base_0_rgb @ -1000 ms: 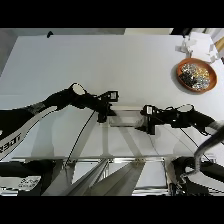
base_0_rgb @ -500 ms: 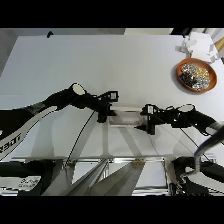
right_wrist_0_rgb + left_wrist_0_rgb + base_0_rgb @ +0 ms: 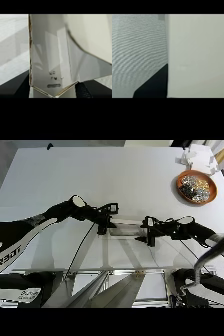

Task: Fold the box and place the chain.

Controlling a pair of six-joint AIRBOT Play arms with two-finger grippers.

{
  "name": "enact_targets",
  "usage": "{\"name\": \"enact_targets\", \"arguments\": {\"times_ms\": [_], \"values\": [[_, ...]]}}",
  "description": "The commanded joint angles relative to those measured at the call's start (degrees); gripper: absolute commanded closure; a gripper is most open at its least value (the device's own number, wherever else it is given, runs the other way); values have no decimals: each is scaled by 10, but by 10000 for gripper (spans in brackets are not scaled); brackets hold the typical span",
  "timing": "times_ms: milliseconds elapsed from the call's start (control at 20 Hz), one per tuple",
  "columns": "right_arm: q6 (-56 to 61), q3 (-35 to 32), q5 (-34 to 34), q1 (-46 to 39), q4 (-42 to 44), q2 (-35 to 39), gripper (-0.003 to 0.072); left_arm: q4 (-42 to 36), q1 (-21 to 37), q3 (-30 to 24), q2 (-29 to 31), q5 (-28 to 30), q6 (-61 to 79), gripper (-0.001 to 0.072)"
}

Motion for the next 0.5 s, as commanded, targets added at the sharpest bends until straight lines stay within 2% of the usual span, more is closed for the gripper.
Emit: {"name": "enact_targets", "arguments": {"times_ms": [0,250,450], "values": [[-4,0,-15,0,-1,-1,233,0,0,0,0,1,0,699],[-56,3,-16,0,17,0,234,0,0,0,0,1,0,699],[-56,3,-16,0,16,0,236,0,0,0,0,1,0,699]]}}
